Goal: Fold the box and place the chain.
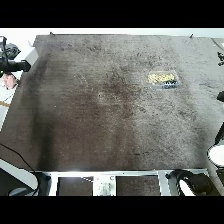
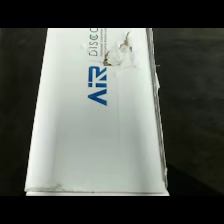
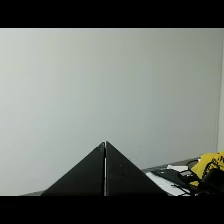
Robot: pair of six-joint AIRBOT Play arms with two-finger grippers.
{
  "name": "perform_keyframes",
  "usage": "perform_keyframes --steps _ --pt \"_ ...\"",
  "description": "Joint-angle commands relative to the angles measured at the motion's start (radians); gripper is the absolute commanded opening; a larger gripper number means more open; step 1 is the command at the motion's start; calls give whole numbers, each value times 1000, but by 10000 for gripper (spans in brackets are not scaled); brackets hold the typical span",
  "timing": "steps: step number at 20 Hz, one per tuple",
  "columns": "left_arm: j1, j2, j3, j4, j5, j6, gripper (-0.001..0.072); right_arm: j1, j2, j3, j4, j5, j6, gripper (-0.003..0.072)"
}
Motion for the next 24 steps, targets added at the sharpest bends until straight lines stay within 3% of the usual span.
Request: perform_keyframes --steps 1,24 --pt "23 1 -79 33 130 -24 6 0 1 0 0 -3 0 13" --pt "42 -94 -110 102 168 -58 6 0 1 0 0 -7 0 13"
